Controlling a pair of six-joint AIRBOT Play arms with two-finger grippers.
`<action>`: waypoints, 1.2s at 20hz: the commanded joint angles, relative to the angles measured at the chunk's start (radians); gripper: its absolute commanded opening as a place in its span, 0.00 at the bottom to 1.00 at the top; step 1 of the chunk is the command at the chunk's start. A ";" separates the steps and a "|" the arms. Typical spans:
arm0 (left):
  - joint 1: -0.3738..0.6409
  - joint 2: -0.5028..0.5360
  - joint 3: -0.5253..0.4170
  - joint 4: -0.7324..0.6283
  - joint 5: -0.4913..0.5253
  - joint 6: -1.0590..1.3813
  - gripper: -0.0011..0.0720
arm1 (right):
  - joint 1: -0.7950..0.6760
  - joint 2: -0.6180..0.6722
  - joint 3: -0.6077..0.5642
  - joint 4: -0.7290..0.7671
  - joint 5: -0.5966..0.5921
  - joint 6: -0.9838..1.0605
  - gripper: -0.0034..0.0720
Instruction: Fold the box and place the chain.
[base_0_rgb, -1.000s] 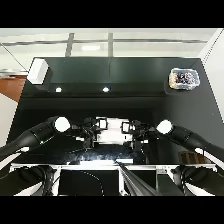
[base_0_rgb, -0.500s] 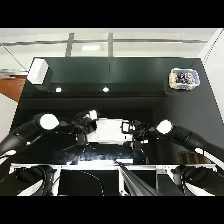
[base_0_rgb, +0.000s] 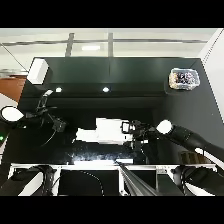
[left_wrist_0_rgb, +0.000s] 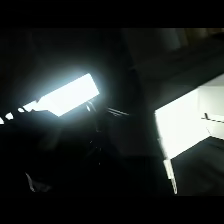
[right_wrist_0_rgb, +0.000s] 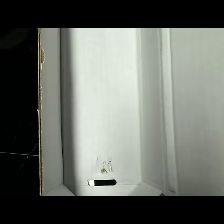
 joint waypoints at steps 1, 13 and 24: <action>0.090 -0.045 -0.047 -0.040 -0.048 -0.214 0.05 | 0.000 0.000 -0.001 0.000 0.000 0.000 0.75; -0.163 -0.354 -0.074 -0.299 -0.012 -0.188 0.05 | 0.000 0.000 -0.001 0.000 0.000 0.000 0.75; -0.209 -0.293 0.028 -0.311 -0.128 -0.204 0.88 | 0.000 0.000 -0.001 0.000 0.000 0.000 0.75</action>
